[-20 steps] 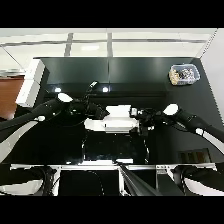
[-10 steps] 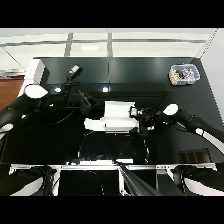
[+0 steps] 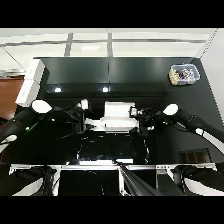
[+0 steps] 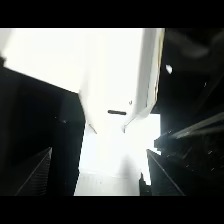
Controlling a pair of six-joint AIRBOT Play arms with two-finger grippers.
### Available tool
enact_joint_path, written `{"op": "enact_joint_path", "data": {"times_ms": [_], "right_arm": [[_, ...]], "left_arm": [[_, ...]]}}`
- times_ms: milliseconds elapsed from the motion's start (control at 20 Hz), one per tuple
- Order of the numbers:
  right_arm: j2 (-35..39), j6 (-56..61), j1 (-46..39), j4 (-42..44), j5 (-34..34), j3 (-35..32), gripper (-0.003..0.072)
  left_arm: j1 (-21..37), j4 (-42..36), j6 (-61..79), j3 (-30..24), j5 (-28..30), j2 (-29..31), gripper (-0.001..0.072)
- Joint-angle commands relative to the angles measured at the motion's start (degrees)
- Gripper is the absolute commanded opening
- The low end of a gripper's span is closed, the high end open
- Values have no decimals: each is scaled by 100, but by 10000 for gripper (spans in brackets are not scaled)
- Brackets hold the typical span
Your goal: Fold the box and place the chain.
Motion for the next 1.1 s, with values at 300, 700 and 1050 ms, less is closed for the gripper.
{"op": "enact_joint_path", "data": {"times_ms": [300,700,1050], "right_arm": [[-2,2,2,2,2,0,146],[-2,2,2,0,2,0,146],[-2,2,2,0,2,2,146]], "left_arm": [[-649,-9,750,310,262,-981,600],[-658,-833,651,310,201,-997,178],[-979,-1362,647,310,586,-1233,161]]}}
